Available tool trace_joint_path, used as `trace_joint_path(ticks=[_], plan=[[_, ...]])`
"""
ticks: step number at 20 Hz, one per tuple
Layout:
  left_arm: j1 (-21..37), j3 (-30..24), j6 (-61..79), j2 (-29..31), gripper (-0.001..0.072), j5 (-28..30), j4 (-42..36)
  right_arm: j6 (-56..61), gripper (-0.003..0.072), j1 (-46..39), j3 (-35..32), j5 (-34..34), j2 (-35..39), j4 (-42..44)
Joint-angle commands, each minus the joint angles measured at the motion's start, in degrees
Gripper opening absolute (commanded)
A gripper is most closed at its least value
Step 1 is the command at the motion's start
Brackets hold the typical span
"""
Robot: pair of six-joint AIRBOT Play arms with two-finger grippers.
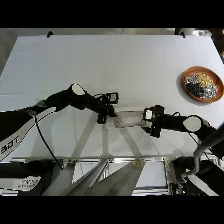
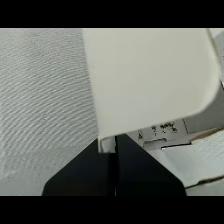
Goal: Fold the box and place the chain.
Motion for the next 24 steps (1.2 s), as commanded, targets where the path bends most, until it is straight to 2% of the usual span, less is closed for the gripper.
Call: trace_joint_path(ticks=[1,4,7,15,19,24], plan=[[-0.02,0.02,0.00,-0.04,0.0011,-0.02,0.00,-6.38,0.0690,-1.05,0.46,1.16,-1.73,3.50],[-0.02,0.02,0.00,-0.04,0.0011,0.00,0.00,-7.50,0.0689,-4.20,1.55,4.59,-3.34,4.85],[-0.02,0.02,0.00,-0.04,0.0011,-0.02,0.00,-15.15,0.0688,-6.01,1.64,6.78,-3.37,9.03],[-0.02,0.02,0.00,-0.04,0.0011,-0.02,0.00,-21.64,0.0687,-10.25,1.66,8.74,-3.82,11.17],[-0.02,0.02,0.00,-0.04,0.0011,-0.02,0.00,-28.98,0.0684,-10.23,1.66,11.10,-8.76,18.73],[-0.02,0.02,0.00,-0.04,0.0011,-0.02,0.00,-30.60,0.0684,-10.25,2.12,10.25,-11.34,19.34]])
